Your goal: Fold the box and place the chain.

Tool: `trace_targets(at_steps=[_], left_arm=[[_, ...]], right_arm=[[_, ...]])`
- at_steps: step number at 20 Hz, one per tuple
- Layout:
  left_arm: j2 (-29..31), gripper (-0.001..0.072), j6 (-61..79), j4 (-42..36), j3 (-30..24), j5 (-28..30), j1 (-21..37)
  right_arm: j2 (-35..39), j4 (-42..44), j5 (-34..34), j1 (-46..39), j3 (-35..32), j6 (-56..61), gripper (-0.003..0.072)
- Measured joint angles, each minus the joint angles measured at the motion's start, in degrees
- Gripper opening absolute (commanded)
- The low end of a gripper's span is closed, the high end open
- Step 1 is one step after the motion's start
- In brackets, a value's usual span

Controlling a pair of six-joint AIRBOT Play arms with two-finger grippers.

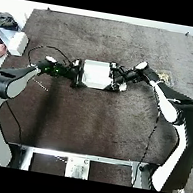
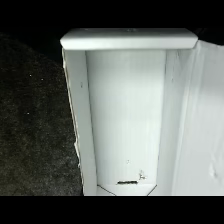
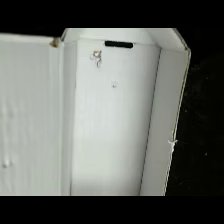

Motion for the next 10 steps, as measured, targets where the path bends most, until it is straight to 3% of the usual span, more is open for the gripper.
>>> trace_targets(at_steps=[10], left_arm=[[0.0,0.0474,-0.1,0.0,0.0,0.2,0.0]], right_arm=[[6.2,-6.1,0.4,-4.2,0.0,5.4,0.0573]])
